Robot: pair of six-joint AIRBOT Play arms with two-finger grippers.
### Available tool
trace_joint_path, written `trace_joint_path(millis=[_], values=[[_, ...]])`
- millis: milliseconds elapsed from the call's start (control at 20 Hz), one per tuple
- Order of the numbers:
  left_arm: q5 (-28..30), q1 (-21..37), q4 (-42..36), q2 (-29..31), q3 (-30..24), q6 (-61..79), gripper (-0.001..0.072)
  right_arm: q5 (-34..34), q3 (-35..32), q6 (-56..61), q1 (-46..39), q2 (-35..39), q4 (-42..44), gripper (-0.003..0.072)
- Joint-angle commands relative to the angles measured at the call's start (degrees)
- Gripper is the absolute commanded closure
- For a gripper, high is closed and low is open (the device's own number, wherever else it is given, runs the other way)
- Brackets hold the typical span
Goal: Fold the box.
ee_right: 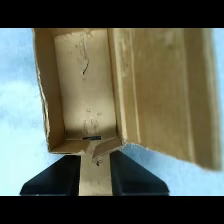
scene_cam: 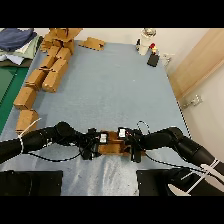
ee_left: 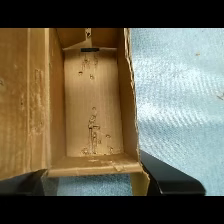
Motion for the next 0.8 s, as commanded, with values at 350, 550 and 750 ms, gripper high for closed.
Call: trace_joint_path(millis=[350, 550, 750], values=[[0.0, 0.0, 0.0, 0.0, 0.0, 0.0, 0.0198, 0.2, -0.2, -0.8, 0.3, -0.1, 6.3, 0.0261], [0.0, 0.0, 0.0, 0.0, 0.0, 0.0, 0.0197, 0.4, -0.2, -0.8, 0.3, -0.1, 6.1, 0.0232], [0.0, 0.0, 0.0, 0.0, 0.0, 0.0, 0.0198, 0.3, -0.2, -0.8, 0.3, -1.1, 6.1, 0.0232]])
